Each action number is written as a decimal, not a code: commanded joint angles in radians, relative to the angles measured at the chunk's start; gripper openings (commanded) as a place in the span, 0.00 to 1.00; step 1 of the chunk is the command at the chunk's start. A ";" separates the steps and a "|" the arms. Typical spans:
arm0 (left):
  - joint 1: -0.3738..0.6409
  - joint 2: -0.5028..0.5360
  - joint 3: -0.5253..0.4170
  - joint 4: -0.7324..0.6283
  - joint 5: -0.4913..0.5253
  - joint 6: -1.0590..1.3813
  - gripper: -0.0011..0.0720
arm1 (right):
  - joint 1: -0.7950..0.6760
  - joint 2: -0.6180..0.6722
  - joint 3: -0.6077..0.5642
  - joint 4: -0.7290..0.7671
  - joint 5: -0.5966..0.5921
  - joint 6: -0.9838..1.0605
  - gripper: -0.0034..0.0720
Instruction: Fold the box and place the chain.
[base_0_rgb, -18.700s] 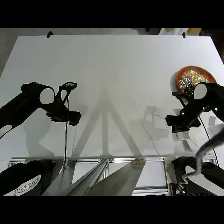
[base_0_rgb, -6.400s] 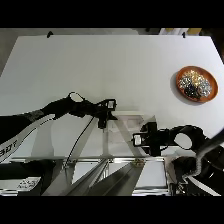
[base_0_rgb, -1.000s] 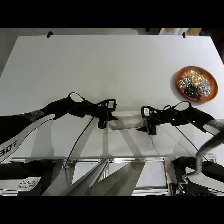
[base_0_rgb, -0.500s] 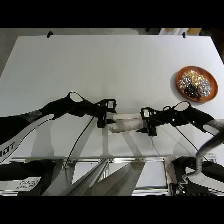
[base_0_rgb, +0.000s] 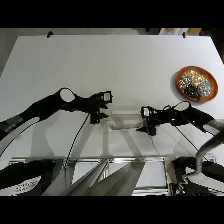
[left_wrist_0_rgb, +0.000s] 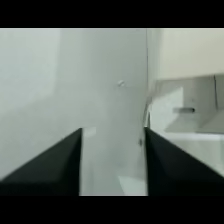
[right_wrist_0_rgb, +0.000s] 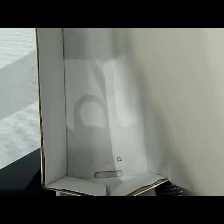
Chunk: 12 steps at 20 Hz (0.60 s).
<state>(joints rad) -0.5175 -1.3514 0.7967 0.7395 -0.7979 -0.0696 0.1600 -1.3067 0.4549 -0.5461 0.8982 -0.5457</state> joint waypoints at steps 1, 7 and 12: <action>0.002 0.134 0.001 0.212 -0.085 -0.259 0.18 | 0.000 0.000 0.000 -0.003 0.003 -0.002 0.62; -0.108 0.250 0.000 0.219 -0.232 -0.388 0.02 | 0.000 0.000 0.000 -0.003 0.003 -0.002 0.62; -0.332 0.180 0.000 0.124 0.140 -0.393 0.02 | 0.000 0.000 0.000 -0.003 0.003 -0.002 0.62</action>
<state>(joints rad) -0.7498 -1.1446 0.7967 0.9104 -0.8688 -0.4351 0.1600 -1.3067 0.4549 -0.5491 0.9001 -0.5488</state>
